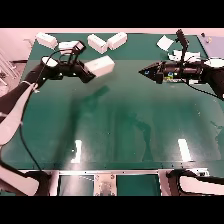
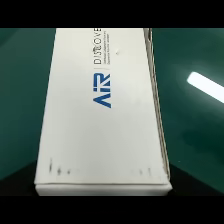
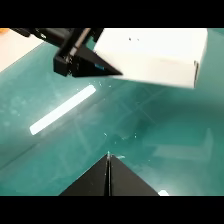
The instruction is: Fold the box and place the chain.
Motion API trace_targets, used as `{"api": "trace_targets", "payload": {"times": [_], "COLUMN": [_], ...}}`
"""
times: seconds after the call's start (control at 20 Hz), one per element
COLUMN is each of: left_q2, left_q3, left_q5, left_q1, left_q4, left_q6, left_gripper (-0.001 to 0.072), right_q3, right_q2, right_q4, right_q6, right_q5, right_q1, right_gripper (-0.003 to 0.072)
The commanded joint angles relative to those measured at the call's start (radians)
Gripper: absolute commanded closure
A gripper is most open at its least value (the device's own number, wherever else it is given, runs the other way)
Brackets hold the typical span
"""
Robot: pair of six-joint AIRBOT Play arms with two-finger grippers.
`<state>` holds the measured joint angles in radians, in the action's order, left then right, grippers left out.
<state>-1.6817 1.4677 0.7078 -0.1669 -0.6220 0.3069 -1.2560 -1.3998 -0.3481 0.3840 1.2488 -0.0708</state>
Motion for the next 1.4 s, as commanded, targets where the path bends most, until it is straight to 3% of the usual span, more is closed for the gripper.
{"api": "trace_targets", "payload": {"times": [0.0, 0.3, 0.5, 0.85, 1.15, 1.2, 1.25, 1.35], "left_q2": [0.164, 0.470, 0.570, 0.572, 0.572, 0.572, 0.569, 0.556], "left_q3": [-0.166, -0.603, -0.795, -0.947, -0.999, -1.005, -1.013, -1.023], "left_q5": [-0.285, -0.668, -0.729, -0.750, -0.807, -0.809, -0.810, -0.812], "left_q1": [0.001, 0.001, 0.001, 0.001, 0.001, 0.001, 0.001, 0.001], "left_q4": [-0.082, -0.080, -0.074, -0.072, -0.066, -0.066, -0.066, -0.066], "left_q6": [0.154, 0.298, 0.322, 0.412, 0.540, 0.551, 0.550, 0.549], "left_gripper": [0.0693, 0.0691, 0.0688, 0.0685, 0.0684, 0.0495, 0.0199, 0.0022], "right_q3": [0.000, 0.000, 0.000, 0.013, 0.109, 0.122, 0.132, 0.139], "right_q2": [0.000, 0.000, 0.000, 0.000, 0.000, 0.000, 0.000, 0.000], "right_q4": [0.000, 0.000, 0.000, 0.000, 0.000, 0.000, 0.000, -0.004], "right_q6": [0.040, 0.085, 0.093, 0.107, 0.106, 0.106, 0.106, 0.105], "right_q5": [0.000, 0.000, 0.000, 0.001, 0.001, 0.001, 0.001, 0.001], "right_q1": [0.000, 0.000, 0.000, 0.000, 0.000, 0.000, 0.000, 0.000], "right_gripper": [0.0677, 0.0677, 0.0677, 0.0677, 0.0677, 0.0676, 0.0675, 0.0646]}}
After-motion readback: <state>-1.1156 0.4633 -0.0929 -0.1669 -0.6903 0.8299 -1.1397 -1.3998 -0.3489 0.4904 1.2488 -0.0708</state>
